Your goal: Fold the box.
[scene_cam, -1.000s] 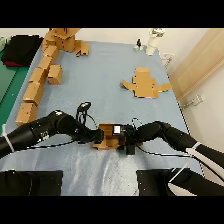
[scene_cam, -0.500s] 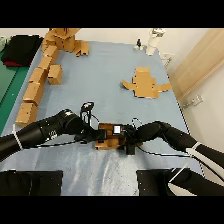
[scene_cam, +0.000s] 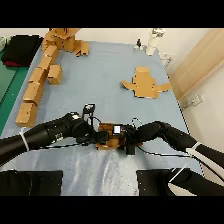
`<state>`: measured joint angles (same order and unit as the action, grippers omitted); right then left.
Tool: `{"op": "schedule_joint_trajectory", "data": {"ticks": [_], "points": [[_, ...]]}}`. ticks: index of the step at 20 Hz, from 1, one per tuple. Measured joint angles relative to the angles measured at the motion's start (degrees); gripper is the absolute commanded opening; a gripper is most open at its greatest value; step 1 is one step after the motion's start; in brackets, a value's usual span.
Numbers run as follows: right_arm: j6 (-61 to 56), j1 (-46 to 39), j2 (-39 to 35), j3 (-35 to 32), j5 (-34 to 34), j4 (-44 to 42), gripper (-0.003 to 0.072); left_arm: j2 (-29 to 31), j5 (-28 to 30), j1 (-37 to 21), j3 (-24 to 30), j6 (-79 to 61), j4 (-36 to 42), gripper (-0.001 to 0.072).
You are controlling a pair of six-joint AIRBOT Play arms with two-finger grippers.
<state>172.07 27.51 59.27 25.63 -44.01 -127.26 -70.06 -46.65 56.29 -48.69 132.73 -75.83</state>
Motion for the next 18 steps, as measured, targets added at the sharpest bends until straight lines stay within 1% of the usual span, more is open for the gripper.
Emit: {"op": "schedule_joint_trajectory", "data": {"ticks": [3, 9, 10, 11, 12, 13, 14, 18], "points": [[0.0, 0.0, 0.0, 0.0, 0.0, 0.0, 0.0446, -3.17, -2.89, 1.99, -3.67, 3.17, -3.56, 0.0541], [0.0, 0.0, 0.0, 0.0, 0.0, 0.0, 0.0446, -11.21, -12.33, 5.29, -12.68, 6.82, -9.03, 0.0538], [0.0, 0.0, 0.0, 0.0, -0.02, 0.0, 0.0446, -12.11, -13.9, 5.55, -13.46, 7.19, -9.49, 0.0474], [0.0, 0.0, 0.0, 0.0, 0.0, 0.0, 0.0446, -12.81, -15.26, 5.7, -14.05, 7.5, -9.75, 0.0345], [0.0, 0.0, 0.0, 0.0, 0.0, 0.0, 0.0446, -13.4, -16.39, 5.95, -14.56, 7.72, -10.12, 0.0199], [0.0, 0.0, 0.0, 0.0, 0.0, 0.0, 0.0446, -13.81, -17.18, 5.97, -14.91, 7.89, -10.34, 0.0024], [-0.04, 0.0, 0.0, 0.0, -0.02, -0.02, 0.0446, -14.12, -17.88, 6.01, -15.1, 8.17, -10.62, 0.0013], [-0.07, 0.0, 0.02, 0.0, 0.0, -0.02, 0.0446, -14.64, -17.81, 6.19, -15.74, 8.35, -10.84, 0.0013]]}}
